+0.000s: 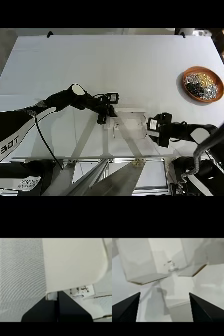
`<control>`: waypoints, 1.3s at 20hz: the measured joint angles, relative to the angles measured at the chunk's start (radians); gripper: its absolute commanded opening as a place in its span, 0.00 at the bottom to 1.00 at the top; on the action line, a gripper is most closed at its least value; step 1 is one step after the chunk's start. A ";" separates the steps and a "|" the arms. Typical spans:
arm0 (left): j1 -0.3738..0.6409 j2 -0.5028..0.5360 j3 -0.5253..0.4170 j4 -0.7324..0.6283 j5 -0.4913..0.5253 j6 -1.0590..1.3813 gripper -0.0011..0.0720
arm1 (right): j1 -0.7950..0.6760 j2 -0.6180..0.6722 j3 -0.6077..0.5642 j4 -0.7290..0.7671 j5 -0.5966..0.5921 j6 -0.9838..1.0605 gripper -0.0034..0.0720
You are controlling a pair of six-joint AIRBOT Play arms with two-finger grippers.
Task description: Fold the box and place the chain.
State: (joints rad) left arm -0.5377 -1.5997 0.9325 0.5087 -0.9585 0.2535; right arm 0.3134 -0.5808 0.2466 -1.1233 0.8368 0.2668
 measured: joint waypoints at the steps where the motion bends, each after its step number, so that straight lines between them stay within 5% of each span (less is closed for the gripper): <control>1: 0.000 0.000 0.000 0.000 0.000 0.000 0.03 | 0.000 0.026 -0.025 0.000 0.003 -0.014 0.96; 10: 0.000 0.000 0.000 0.000 0.000 0.000 0.03 | 0.127 -0.014 -0.090 0.088 -0.102 -0.159 0.96; 16: 0.000 0.000 0.000 0.000 0.001 0.000 0.03 | 0.195 -0.032 -0.079 -0.028 -0.290 -0.010 0.96; 26: 0.000 0.000 0.000 0.000 0.002 0.000 0.03 | 0.206 -0.069 0.009 -0.111 -0.340 0.099 0.96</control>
State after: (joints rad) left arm -0.5377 -1.5997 0.9325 0.5087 -0.9562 0.2531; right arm 0.5190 -0.6502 0.2554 -1.2339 0.4969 0.3660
